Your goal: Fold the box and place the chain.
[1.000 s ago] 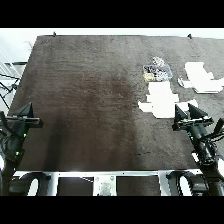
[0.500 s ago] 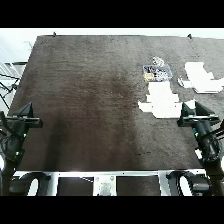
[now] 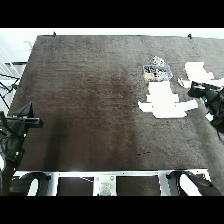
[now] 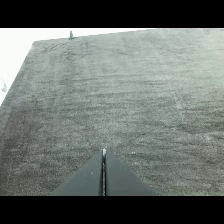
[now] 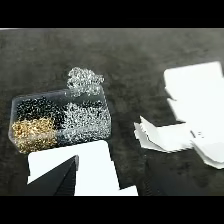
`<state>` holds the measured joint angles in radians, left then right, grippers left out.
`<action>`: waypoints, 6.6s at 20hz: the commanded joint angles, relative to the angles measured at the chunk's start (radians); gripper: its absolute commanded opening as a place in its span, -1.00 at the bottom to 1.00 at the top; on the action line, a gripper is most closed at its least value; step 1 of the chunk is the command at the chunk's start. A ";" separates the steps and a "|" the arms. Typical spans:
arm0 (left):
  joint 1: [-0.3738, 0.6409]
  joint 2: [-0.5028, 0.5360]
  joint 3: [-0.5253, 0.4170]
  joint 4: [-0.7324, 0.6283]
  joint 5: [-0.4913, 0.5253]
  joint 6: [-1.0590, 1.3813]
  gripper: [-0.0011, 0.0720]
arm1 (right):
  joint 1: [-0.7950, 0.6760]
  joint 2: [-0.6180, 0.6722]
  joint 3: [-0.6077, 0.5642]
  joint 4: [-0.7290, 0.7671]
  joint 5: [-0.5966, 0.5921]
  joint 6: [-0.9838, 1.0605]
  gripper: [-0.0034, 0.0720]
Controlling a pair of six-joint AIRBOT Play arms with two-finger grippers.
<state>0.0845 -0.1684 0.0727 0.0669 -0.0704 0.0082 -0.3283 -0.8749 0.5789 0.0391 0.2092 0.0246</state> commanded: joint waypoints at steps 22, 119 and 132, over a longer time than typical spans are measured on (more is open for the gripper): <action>0.000 0.001 0.000 0.000 0.000 0.000 -0.92 | -0.428 -1.067 1.096 -1.040 1.337 0.801 0.72; -0.190 -1.969 1.950 0.714 -1.226 -0.919 0.43 | 0.491 -0.774 0.389 -0.312 0.485 0.565 -0.88; -0.190 -2.058 1.951 0.583 -1.299 -0.874 0.43 | 0.491 -0.774 0.390 -0.312 0.478 0.539 -0.88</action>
<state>-0.1043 -2.2082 2.0228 0.6876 -1.3479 -0.8810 0.1623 -1.6482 0.9688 -0.2729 0.6872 0.5671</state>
